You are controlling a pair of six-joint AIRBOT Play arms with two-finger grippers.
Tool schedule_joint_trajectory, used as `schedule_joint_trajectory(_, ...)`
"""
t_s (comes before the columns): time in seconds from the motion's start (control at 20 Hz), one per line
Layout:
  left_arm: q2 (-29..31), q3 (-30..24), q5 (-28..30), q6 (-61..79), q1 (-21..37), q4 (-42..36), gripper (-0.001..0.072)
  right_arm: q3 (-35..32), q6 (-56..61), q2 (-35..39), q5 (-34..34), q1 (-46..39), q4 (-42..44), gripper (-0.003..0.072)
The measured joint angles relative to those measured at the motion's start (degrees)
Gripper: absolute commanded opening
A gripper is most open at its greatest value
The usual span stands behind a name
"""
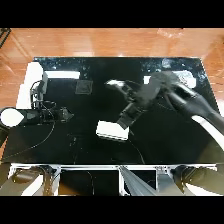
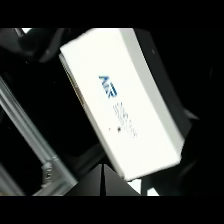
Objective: Fold the box and place the chain.
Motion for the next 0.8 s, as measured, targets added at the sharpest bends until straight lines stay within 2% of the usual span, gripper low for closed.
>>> schedule_joint_trajectory(0.1,0.0,0.0,-0.2,1.8,0.0,-0.1,0.0622,-9.6,9.7,6.4,5.0,-1.8,2.5,0.0024)
schedule_joint_trajectory(0.25,-0.5,0.0,-0.2,4.6,0.0,-0.2,0.0622,-24.3,22.4,13.6,21.7,-0.7,12.2,0.0024)
schedule_joint_trajectory(0.35,-1.0,0.0,0.1,5.6,0.0,-0.3,0.0622,-29.6,27.2,15.0,31.8,1.1,17.5,0.0024)
schedule_joint_trajectory(0.5,-1.8,0.0,0.3,6.8,0.0,-0.7,0.0622,-33.2,31.5,14.8,39.7,2.4,21.5,0.0024)
schedule_joint_trajectory(0.65,-2.6,0.0,0.6,7.8,0.0,-1.7,0.0622,-34.6,33.2,13.8,42.6,3.0,23.2,0.0024)
schedule_joint_trajectory(0.8,-3.5,0.0,1.0,8.6,0.0,-3.1,0.0622,-35.1,34.0,13.1,42.6,3.2,23.8,0.0024)
